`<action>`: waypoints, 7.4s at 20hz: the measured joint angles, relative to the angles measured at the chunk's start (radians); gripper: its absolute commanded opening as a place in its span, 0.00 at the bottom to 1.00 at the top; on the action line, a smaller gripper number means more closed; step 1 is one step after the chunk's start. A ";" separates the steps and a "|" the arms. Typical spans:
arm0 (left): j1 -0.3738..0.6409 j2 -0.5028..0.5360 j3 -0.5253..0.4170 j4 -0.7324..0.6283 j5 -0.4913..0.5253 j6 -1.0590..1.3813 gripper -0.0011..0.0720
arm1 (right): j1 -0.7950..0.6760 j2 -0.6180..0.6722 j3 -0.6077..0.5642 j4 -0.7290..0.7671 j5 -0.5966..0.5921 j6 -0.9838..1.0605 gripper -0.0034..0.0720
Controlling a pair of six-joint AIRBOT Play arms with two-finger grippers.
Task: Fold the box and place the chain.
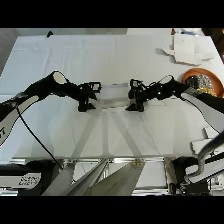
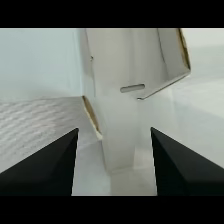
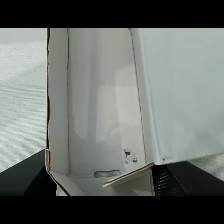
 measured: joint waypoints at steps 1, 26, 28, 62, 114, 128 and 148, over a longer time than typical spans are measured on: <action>0.001 0.000 0.000 0.003 -0.011 -0.003 0.69 | 0.000 0.000 0.000 0.000 0.000 0.000 0.73; 0.002 0.000 0.000 -0.104 -0.067 0.080 0.29 | 0.000 0.000 0.000 -0.002 0.002 0.000 0.73; 0.002 0.000 0.000 -0.109 -0.064 0.084 0.29 | 0.000 0.000 0.000 -0.002 0.002 0.000 0.73; -0.029 -0.036 0.000 -0.251 0.060 0.037 0.11 | 0.000 0.000 0.001 -0.001 0.000 0.000 0.73; 0.071 0.116 -0.163 -0.044 0.160 -1.162 0.02 | 0.001 0.000 0.000 0.000 0.000 0.000 0.73; 0.082 0.133 -0.241 -0.086 0.139 -1.157 0.02 | 0.001 0.000 0.000 -0.002 0.002 0.000 0.73; 0.055 0.151 -0.248 -0.049 0.168 -1.188 0.02 | 0.001 0.000 0.000 -0.001 0.001 0.000 0.73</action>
